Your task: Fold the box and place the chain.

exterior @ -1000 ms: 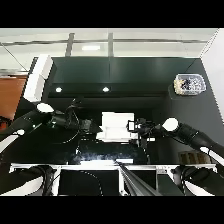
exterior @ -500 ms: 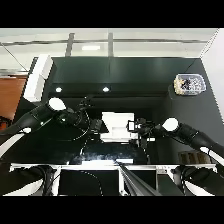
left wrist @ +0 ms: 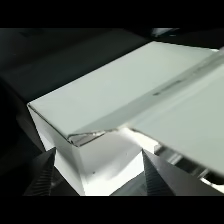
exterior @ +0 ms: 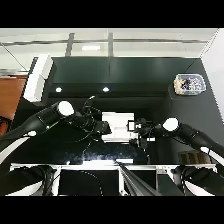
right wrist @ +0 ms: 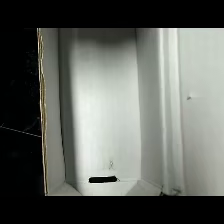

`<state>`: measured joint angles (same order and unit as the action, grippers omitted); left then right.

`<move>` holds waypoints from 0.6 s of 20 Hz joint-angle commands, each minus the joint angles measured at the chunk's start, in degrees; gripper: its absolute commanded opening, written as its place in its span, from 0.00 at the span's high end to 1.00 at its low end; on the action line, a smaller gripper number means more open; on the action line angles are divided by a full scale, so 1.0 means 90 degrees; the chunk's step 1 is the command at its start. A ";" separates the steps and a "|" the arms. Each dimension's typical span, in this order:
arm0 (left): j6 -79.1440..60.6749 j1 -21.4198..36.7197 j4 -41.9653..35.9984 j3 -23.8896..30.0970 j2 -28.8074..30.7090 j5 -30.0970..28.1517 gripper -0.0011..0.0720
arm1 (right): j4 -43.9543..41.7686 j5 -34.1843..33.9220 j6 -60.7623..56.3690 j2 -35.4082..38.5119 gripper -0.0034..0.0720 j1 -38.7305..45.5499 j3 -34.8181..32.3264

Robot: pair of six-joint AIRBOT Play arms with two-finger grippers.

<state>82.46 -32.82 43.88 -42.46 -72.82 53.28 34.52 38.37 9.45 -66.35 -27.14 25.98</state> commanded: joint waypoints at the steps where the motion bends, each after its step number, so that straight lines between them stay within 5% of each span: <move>1: 0.0811 -0.0291 0.0933 -0.0007 -0.0005 -0.0576 0.17 | 0.0000 -0.0005 0.0002 -0.0005 0.77 -0.0007 0.0000; 9: 0.1435 -0.0476 0.1372 -0.0039 -0.0007 -0.0729 0.17 | 0.0000 -0.0007 0.0002 -0.0005 0.77 -0.0007 0.0000; 12: 0.2659 -0.0848 0.2538 -0.0338 -0.0007 -0.0673 0.17 | 0.0000 -0.0005 0.0002 -0.0005 0.77 -0.0007 0.0000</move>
<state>97.45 -38.17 58.57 -43.79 -72.86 47.13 34.54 38.28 9.50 -66.37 -27.16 25.98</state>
